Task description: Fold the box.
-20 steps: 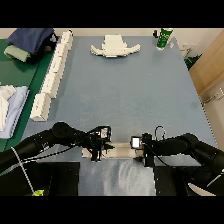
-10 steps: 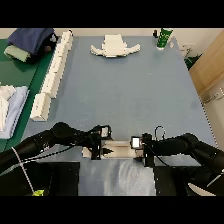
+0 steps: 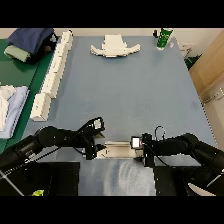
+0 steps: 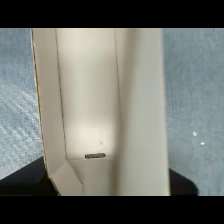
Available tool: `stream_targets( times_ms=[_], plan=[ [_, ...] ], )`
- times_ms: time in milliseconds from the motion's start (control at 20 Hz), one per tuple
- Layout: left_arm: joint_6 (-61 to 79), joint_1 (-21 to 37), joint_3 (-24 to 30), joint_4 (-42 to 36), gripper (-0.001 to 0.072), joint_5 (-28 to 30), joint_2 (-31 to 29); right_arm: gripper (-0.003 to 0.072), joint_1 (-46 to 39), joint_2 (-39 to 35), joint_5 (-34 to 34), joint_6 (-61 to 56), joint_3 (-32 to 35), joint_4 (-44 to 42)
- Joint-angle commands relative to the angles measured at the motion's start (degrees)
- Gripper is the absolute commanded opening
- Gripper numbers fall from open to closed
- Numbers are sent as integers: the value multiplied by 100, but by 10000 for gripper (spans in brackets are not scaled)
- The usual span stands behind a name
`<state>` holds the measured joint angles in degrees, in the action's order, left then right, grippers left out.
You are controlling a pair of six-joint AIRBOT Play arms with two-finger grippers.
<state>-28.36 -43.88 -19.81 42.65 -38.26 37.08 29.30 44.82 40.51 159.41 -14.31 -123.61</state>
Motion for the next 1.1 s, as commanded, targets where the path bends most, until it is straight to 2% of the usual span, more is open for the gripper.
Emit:
stream_targets(
  times_ms=[0,100,200,300,350,450,800,1050],
  plan=[
    [-3526,4,-2,2212,30,-999,-986,427,-4,0,7,0,-4,0],
    [-4741,4,-2,2435,15,-1436,-1447,427,-4,0,7,0,-2,0],
    [-5709,-4,0,1700,15,-1591,-1558,427,-4,0,7,0,-4,0],
    [-5692,-9,-2,431,15,-1377,-1316,427,-4,0,7,0,-2,0],
    [-5543,-9,-2,-76,15,-1095,-1113,428,-4,0,7,0,-2,0],
    [-5455,-7,-87,-551,15,-601,-629,428,-4,0,7,0,-4,0],
    [-5263,-7,-1375,-597,15,-426,1233,428,-4,0,7,0,-4,0],
    [-5574,13,-1440,-437,15,-262,2035,428,-4,0,7,0,-4,0]
  ],
)
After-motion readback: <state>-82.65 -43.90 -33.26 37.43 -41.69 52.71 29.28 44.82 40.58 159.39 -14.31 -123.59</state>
